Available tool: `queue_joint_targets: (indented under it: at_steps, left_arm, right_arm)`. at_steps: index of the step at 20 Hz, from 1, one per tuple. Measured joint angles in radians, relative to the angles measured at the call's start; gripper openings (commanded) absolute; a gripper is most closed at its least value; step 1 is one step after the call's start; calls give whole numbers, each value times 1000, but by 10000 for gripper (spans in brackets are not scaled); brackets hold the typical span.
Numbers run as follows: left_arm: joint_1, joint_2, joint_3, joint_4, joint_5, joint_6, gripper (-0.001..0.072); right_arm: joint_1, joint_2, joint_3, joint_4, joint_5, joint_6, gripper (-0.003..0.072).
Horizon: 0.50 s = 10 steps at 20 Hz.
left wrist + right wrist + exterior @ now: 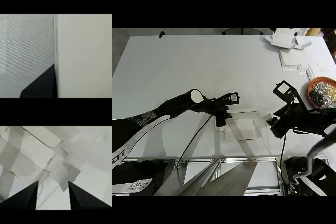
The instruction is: Fold the box and place the chain.
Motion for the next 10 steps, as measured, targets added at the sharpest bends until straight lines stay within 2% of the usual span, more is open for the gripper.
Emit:
queue_joint_targets:
  at_steps: [2, 3, 6, 7, 8, 10]
  left_arm:
    - [0, 0, 0, 0, 0, 0, 33]
    - [0, 0, 0, 0, -1, 0, 33]
    - [0, 0, 0, 0, -1, 0, 33]
    - [0, 0, 0, 0, -1, 0, 33]
    - [0, 0, 0, 0, -1, 0, 33]
    - [0, 0, 0, 0, -1, 0, 33]
  right_arm:
    - [0, -4, -23, 1, -17, 0, 192]
    - [0, -10, -38, 2, -30, 0, 158]
    - [0, -51, -85, 4, -92, 3, 144]
    - [0, -77, -95, 5, -114, 9, 53]
    - [0, -106, -102, 5, -130, 11, 19]
    - [0, -177, -111, 7, -161, 22, 19]
